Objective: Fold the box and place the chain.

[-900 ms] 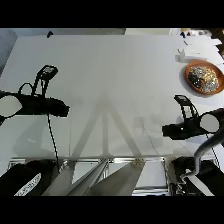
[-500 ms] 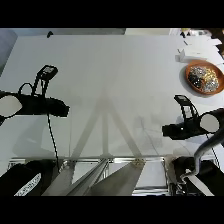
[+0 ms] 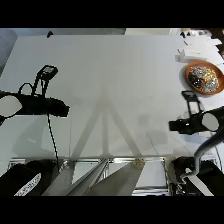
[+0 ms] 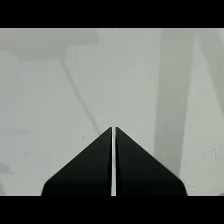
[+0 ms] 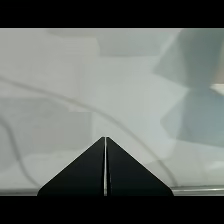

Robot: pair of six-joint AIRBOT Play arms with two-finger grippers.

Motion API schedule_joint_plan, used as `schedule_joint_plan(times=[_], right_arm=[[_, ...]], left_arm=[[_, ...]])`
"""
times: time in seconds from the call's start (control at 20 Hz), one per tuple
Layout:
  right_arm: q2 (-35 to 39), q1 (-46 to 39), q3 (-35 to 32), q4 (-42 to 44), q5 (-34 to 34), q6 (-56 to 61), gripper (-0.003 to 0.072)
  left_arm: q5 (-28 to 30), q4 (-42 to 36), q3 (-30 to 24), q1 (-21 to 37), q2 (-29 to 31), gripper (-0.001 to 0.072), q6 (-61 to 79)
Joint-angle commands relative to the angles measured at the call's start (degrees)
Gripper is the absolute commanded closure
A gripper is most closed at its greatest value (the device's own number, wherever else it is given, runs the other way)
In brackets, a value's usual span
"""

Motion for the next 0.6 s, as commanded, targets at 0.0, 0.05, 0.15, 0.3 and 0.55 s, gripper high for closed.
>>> schedule_joint_plan(times=[0.0,0.05,0.15,0.3,0.55], right_arm=[[-2.45,-11.78,4.55,-12.41,0.50,-3.23,0.0667],[-3.85,-17.09,6.60,-13.53,-0.17,-5.92,0.0667],[-6.93,-28.04,10.71,-15.61,-3.04,-12.09,0.0608],[-11.72,-38.23,15.08,-15.34,-7.04,-14.73,0.0190],[-23.80,-41.27,20.35,-25.35,-5.40,-15.21,0.0197]], left_arm=[[0.00,0.00,-0.02,0.04,0.02,0.0680,0.02],[0.00,0.00,-0.02,0.04,0.02,0.0680,0.02],[0.00,0.02,-0.02,0.04,0.02,0.0680,0.02],[0.02,0.02,-0.02,0.04,0.02,0.0680,0.02],[0.00,0.02,-0.02,0.04,0.04,0.0680,0.02]])
